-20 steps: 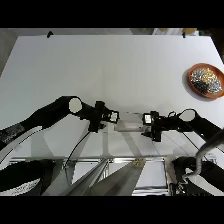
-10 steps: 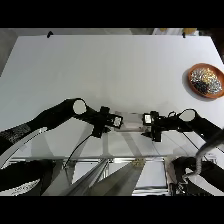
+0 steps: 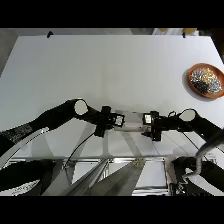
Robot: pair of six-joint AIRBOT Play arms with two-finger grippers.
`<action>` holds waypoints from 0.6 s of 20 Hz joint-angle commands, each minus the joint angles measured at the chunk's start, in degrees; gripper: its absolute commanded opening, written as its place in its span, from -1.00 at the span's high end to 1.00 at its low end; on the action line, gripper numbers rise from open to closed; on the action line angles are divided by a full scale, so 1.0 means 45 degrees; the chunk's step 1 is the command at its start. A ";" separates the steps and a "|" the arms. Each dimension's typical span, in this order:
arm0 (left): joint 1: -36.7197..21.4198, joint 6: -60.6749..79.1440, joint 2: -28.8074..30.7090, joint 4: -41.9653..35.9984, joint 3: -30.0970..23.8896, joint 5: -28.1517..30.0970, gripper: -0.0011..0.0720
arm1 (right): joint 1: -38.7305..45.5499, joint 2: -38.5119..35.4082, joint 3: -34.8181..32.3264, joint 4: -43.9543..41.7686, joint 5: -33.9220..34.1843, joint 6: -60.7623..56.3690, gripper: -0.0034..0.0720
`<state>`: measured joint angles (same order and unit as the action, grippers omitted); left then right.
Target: Fold the box and place the chain.
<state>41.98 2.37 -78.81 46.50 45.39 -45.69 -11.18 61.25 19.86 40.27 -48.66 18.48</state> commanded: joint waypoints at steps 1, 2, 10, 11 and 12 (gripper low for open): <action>0.0175 0.0000 -0.0015 -0.0457 -0.0005 0.0384 0.80 | 0.0000 -0.0010 0.0010 -0.0005 0.0005 0.0000 -0.24; 0.0243 0.0000 -0.0015 -0.0544 -0.0005 0.0563 0.80 | 0.0000 -0.0010 0.0010 -0.0005 0.0005 0.0000 -0.24; 0.0772 -0.0015 -0.0442 -0.1229 -0.0005 0.0952 0.15 | 0.0000 -0.0010 0.0010 -0.0005 0.0010 0.0000 -0.24; 0.0772 -0.0049 -0.0413 -0.1224 -0.0005 0.0957 0.15 | 0.0000 -0.0010 0.0010 -0.0005 0.0005 0.0000 -0.24; 0.0729 -0.0092 -0.0350 -0.1180 -0.0005 0.0957 0.15 | 0.0000 -0.0010 0.0010 -0.0005 0.0005 0.0000 -0.24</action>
<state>45.04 2.33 -80.25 41.41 45.39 -41.54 -11.18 61.25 19.86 40.34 -48.71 18.65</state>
